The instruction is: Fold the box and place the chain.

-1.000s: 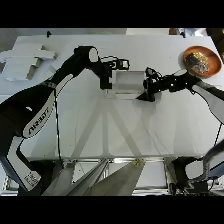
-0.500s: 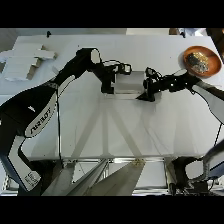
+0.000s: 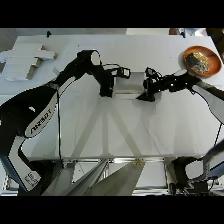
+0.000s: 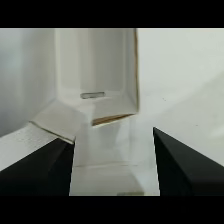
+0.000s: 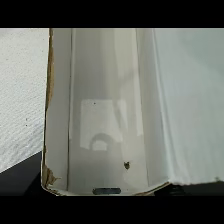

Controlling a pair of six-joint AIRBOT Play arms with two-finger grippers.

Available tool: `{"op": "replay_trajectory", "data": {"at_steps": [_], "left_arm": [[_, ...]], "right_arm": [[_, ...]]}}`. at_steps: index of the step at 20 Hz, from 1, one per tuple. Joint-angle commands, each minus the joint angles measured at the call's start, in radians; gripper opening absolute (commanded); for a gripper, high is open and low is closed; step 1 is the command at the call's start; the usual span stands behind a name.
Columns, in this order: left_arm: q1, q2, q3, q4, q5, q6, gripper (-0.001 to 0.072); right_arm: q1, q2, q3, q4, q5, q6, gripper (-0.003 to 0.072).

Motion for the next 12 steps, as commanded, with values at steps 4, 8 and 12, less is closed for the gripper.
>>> {"op": "replay_trajectory", "data": {"at_steps": [4,8,12], "left_arm": [[-0.003,-0.001,-0.046,0.000,0.077,0.000,0.0506],[-0.004,-0.001,-0.046,0.000,0.156,0.000,0.0484],[-0.004,0.000,-0.046,-0.001,0.165,0.000,0.0383]], "right_arm": [[0.000,0.000,0.001,0.000,0.000,0.000,0.0521],[0.000,0.000,0.001,0.000,0.000,0.000,0.0521],[0.000,0.000,0.001,0.000,0.000,0.000,0.0521]]}}
